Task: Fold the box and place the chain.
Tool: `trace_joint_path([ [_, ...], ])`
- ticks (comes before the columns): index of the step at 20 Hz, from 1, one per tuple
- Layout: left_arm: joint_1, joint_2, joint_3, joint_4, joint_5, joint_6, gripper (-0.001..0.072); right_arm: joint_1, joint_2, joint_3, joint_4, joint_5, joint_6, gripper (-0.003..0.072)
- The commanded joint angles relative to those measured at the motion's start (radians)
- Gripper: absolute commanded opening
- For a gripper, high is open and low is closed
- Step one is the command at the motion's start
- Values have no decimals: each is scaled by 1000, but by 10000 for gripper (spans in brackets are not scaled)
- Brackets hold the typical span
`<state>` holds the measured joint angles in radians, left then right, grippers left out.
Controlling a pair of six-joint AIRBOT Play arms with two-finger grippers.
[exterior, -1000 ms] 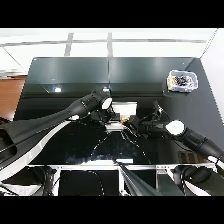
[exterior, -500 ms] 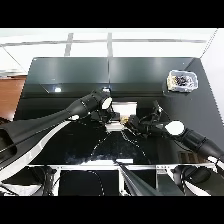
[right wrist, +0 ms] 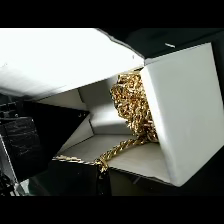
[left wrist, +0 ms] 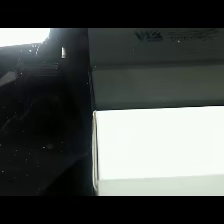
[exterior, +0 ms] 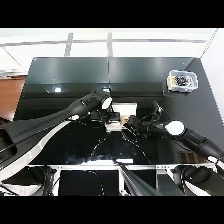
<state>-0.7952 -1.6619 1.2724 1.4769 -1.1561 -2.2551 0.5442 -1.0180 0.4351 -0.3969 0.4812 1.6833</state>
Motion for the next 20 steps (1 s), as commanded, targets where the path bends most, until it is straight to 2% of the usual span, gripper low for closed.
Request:
trace_joint_path([
  [1, 0, -1, 1, -1, -1, 0, 29, 0, 0, 0, -3, 37, -34, 15],
  [5, 0, -1, 1, -1, -1, 0, 30, 0, 3, 14, -3, 76, -49, 15],
  [13, 0, -1, 1, -1, -1, 0, 29, -2, 10, 52, 0, 75, -79, 16],
  [20, 0, -1, 1, -1, -1, 0, 29, -14, 55, 53, -5, 4, -80, 16],
])
